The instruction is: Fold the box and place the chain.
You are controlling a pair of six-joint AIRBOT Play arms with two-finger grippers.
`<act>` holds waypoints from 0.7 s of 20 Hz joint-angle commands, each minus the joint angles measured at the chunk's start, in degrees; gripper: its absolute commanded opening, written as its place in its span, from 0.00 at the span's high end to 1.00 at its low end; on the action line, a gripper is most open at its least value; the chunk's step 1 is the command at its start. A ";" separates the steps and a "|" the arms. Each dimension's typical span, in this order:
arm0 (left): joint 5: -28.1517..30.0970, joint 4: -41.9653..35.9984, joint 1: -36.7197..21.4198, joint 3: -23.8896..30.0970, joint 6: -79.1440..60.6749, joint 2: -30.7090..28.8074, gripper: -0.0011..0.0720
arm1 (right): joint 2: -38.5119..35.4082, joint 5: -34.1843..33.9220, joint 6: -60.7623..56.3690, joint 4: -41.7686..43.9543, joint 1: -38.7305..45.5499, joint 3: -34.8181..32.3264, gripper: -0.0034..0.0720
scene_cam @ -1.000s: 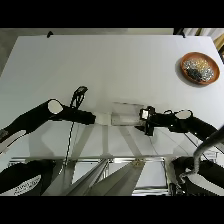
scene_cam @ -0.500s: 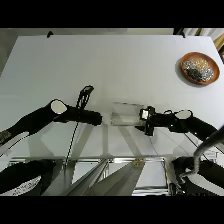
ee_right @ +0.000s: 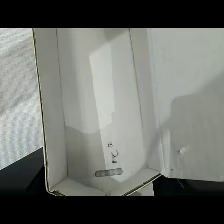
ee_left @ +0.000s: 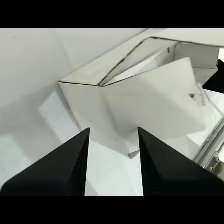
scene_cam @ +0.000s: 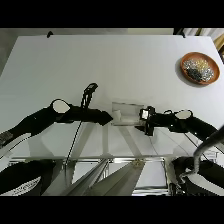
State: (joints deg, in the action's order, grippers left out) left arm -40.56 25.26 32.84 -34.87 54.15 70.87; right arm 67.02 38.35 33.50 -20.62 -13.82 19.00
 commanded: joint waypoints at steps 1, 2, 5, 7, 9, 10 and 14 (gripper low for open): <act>1.03 -1.95 1.38 -0.15 0.24 0.02 0.37 | 0.02 0.00 -0.02 0.02 -0.04 -0.02 0.61; 1.60 -1.79 1.55 -0.26 1.92 0.02 0.32 | 0.02 0.02 -0.02 0.02 -0.04 -0.02 0.61; 1.75 4.48 1.90 -2.23 9.33 0.35 0.32 | 0.02 0.02 -0.02 0.02 -0.04 -0.02 0.61; 0.76 9.35 1.97 -4.57 15.47 1.73 0.32 | 0.02 0.02 -0.02 0.02 -0.04 -0.02 0.61; -1.18 14.34 3.06 -7.82 20.81 4.00 0.32 | 0.02 0.02 -0.02 0.02 -0.04 -0.02 0.61; -2.23 17.09 4.00 -9.92 23.96 5.31 0.32 | 0.02 0.02 -0.02 0.02 -0.04 -0.02 0.61; -7.21 28.48 7.23 -17.35 37.40 9.05 0.32 | 0.02 0.00 -0.02 0.02 -0.04 -0.02 0.61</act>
